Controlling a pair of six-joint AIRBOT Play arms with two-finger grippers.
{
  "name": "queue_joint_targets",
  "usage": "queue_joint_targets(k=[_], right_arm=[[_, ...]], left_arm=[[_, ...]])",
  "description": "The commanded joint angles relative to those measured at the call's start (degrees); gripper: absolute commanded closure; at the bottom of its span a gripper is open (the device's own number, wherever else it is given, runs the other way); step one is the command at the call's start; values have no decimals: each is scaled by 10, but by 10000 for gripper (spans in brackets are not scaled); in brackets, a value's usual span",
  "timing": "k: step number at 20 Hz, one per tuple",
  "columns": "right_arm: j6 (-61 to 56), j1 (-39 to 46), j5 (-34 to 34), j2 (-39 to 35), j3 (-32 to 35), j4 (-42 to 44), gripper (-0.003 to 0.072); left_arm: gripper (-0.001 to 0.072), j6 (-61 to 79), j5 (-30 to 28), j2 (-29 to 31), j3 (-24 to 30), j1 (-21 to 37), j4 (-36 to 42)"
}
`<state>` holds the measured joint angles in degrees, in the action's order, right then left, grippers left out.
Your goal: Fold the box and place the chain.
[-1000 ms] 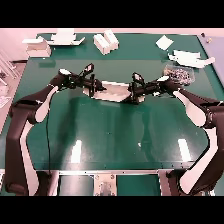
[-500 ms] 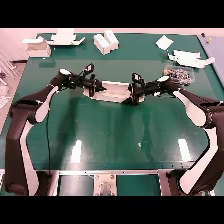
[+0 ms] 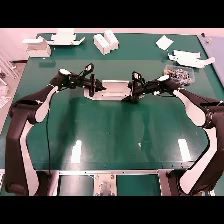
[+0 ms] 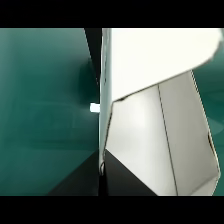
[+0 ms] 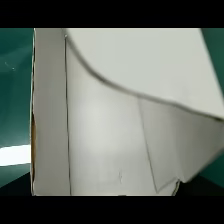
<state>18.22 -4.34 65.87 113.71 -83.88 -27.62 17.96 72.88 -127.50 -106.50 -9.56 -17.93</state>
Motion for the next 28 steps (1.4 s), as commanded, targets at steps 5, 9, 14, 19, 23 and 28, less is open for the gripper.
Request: queue_joint_targets(k=[5,9,14,19,23,28], right_arm=[[5,0,9,1,-3,1,-6],[5,-1,17,1,-3,-1,3],[5,-1,17,13,-3,-1,23],[15,-1,17,13,-3,0,44],[15,-1,26,13,-4,2,43],[13,0,32,13,-5,14,0]], left_arm=[[687,0,2,0,0,0,-1],[686,0,2,0,0,0,-1],[687,0,2,0,0,0,-1],[687,0,2,0,0,0,-1],[686,0,2,0,0,0,-1],[687,0,2,0,0,0,-1]])
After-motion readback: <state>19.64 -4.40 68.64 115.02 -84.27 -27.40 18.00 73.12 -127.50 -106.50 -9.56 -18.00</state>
